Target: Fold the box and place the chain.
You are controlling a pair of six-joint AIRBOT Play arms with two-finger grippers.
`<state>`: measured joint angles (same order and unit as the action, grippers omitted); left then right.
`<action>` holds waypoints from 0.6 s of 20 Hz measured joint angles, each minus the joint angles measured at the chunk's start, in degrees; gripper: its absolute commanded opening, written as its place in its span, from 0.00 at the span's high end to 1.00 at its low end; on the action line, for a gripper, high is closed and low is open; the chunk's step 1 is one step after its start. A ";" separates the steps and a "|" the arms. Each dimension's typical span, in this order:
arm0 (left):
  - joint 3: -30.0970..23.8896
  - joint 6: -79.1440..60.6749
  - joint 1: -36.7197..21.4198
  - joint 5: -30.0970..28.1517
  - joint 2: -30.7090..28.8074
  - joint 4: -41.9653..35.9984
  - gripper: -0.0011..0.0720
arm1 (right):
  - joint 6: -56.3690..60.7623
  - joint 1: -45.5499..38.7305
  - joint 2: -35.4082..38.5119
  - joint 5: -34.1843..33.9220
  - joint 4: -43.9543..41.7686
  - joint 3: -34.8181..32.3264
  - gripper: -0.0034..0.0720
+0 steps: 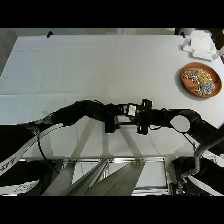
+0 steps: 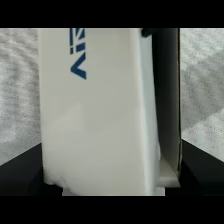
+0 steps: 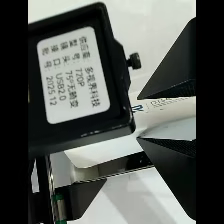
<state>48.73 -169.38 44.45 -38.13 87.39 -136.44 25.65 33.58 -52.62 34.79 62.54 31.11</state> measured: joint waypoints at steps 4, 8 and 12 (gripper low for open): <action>0.02 0.02 0.00 0.00 0.00 0.00 0.53 | 0.02 0.00 -0.31 -0.83 -0.11 -0.11 0.67; 0.02 -0.04 0.00 0.04 0.00 0.00 0.53 | 0.04 0.02 -0.35 -1.64 -0.66 -1.46 0.67; 0.02 -0.09 0.00 0.07 0.00 0.02 0.53 | 0.07 0.02 -0.20 -1.88 -1.25 -2.38 0.67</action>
